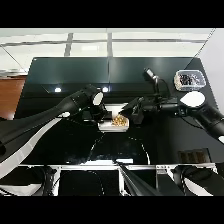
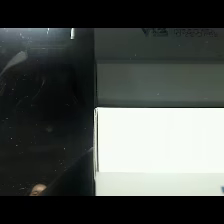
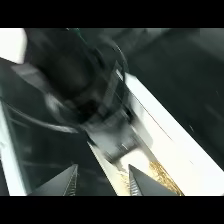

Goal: Fold the box and place the chain.

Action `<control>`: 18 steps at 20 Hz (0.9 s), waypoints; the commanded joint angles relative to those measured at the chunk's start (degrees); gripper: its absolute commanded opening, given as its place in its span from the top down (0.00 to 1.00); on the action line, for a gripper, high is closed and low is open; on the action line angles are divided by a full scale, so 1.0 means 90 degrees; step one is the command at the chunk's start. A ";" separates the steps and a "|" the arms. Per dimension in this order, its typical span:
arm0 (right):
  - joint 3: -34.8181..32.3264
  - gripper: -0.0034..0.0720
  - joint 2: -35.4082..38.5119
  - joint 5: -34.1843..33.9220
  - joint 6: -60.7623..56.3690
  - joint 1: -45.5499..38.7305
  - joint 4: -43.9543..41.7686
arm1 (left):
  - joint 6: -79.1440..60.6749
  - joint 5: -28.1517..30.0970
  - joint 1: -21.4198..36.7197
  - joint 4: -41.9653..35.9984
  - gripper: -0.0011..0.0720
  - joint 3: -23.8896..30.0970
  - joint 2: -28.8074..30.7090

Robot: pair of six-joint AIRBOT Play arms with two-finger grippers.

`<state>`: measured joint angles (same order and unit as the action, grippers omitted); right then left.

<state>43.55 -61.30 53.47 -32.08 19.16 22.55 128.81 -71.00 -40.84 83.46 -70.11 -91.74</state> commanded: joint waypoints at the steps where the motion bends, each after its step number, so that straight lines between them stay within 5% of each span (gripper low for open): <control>1: 0.0034 0.44 -0.0068 -0.0041 -0.0131 -0.0374 0.0758 | 0.0000 0.0002 0.0000 0.0000 0.95 -0.0005 -0.0005; 8: 0.0119 0.44 0.0236 0.1056 -0.0131 -0.1566 0.0884 | 0.0051 -0.0049 -0.0002 -0.0051 0.94 -0.0063 -0.0002; 9: 0.0119 0.44 0.0238 0.1129 -0.0131 -0.1566 0.0894 | 0.0049 -0.0206 -0.0002 -0.0017 0.82 -0.0146 0.0010; 10: 0.0119 0.44 0.0238 0.1166 -0.0129 -0.1566 0.0894 | 0.0049 -0.0381 -0.0010 0.0075 0.47 -0.0250 0.0056; 11: 0.0119 0.44 0.0236 0.1180 -0.0131 -0.1566 0.0894 | 0.0046 -0.0512 -0.0034 0.0243 0.25 -0.0328 0.0165; 15: 0.0119 0.44 0.0236 0.1175 -0.0129 -0.1579 0.0903 | -0.0801 -0.0823 -0.0143 0.0865 0.25 -0.0330 0.1163; 18: 0.0119 0.44 0.0236 0.1158 -0.0129 -0.1579 0.0913 | -0.1039 -0.0969 0.0194 0.1690 0.25 0.0321 0.2147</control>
<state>44.58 -59.22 63.66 -33.26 5.08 30.61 122.87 -77.89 -40.93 91.98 -70.63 -79.22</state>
